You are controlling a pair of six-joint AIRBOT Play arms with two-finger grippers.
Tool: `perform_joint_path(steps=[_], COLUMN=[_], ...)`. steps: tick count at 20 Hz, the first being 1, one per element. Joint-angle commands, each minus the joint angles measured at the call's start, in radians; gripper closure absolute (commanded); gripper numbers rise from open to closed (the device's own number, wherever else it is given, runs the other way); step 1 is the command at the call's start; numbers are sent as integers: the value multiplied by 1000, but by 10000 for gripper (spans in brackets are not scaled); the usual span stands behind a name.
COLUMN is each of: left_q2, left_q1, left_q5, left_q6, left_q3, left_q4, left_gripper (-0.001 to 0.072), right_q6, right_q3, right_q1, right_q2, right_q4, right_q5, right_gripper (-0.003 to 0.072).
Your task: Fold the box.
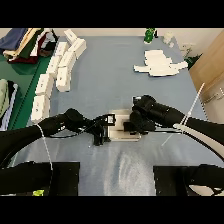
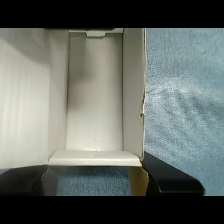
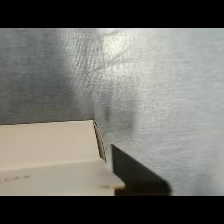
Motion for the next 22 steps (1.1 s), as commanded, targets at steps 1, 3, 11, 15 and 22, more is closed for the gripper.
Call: perform_joint_path(steps=[1,3,11,15,22], left_q2=[0,0,0,0,0], left_q1=[1,1,1,1,1], left_q5=[0,1,0,0,0], left_q6=[0,0,0,0,0], left_q3=[0,0,0,0,0], left_q4=[0,0,0,0,0], left_gripper=[238,238,238,238,238], right_q6=[9,-2,-37,-37,-41], right_q3=[1,1,2,9,13], right_q1=[16,23,23,22,18], right_q2=[-28,-28,-11,25,30], right_q4=[-14,-21,-9,-9,-6], right_q5=[-1,-2,-10,-26,-31], right_gripper=[569,681,453,282,681])
